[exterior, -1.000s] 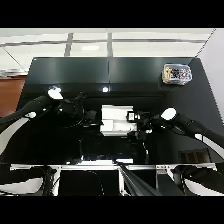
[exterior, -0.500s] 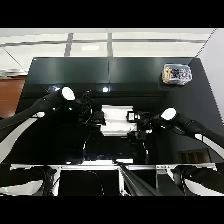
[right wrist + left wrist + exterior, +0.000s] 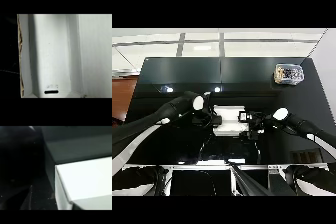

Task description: Fold the box and place the chain.

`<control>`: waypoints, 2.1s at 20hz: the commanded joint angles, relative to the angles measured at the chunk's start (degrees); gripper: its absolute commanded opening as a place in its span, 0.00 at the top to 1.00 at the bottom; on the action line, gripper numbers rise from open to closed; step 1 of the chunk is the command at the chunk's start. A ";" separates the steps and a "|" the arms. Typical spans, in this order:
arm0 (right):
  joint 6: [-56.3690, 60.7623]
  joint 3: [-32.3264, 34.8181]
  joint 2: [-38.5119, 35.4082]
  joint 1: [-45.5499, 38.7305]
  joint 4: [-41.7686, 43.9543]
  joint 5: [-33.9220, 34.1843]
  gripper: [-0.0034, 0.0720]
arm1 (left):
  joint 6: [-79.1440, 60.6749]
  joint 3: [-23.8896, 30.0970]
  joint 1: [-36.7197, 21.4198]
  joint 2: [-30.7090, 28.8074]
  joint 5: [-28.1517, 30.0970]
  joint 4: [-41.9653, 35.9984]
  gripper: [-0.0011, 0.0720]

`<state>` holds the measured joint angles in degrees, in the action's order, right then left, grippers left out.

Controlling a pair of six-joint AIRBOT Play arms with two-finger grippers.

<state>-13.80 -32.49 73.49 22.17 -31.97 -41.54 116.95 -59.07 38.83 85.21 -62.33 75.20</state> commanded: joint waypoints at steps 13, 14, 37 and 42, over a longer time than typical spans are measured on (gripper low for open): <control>-0.02 -0.02 0.00 0.04 -0.02 0.00 0.75 | 14.25 -5.81 7.91 4.15 -0.74 7.08 0.94; -0.02 -0.02 0.00 0.04 -0.02 0.00 0.75 | 14.25 -5.84 7.91 4.15 -0.79 7.08 0.94; 0.00 -0.02 0.00 0.04 0.00 0.00 0.74 | 14.01 -6.97 7.58 4.09 -2.62 9.40 0.95; 2.86 -0.04 -2.49 -0.74 -4.24 -2.12 0.05 | 13.99 -6.97 7.58 4.09 -2.84 9.40 0.95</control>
<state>-13.34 -32.47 72.58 21.91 -33.34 -42.37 130.87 -65.98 46.37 89.30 -65.10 84.60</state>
